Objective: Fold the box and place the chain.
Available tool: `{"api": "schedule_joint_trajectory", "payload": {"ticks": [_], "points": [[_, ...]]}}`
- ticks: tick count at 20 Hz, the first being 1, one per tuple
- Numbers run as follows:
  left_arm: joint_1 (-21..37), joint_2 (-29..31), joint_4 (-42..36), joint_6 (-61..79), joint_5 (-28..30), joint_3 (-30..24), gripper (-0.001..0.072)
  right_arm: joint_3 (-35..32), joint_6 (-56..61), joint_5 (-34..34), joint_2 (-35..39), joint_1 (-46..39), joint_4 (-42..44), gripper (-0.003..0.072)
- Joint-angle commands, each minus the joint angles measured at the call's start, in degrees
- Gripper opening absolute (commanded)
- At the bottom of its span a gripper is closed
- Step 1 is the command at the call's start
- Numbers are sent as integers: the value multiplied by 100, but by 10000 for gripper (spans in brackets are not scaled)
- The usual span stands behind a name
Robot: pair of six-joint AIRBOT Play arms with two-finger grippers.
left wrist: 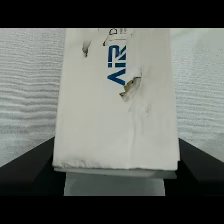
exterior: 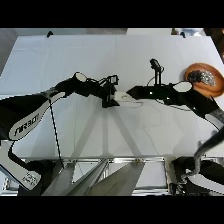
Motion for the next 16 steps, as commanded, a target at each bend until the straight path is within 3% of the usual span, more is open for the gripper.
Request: {"api": "schedule_joint_trajectory", "payload": {"ticks": [1,6,11,16], "points": [[4,2,11,15,-2,2,157,313,155,-133,-247,291,42,8],[4,2,11,15,0,2,157,313,704,-168,-809,426,-400,8],[4,2,11,15,0,2,157,313,1410,-210,-866,426,-1467,7],[4,2,11,15,0,2,157,313,1451,37,-929,485,-1768,7]]}}
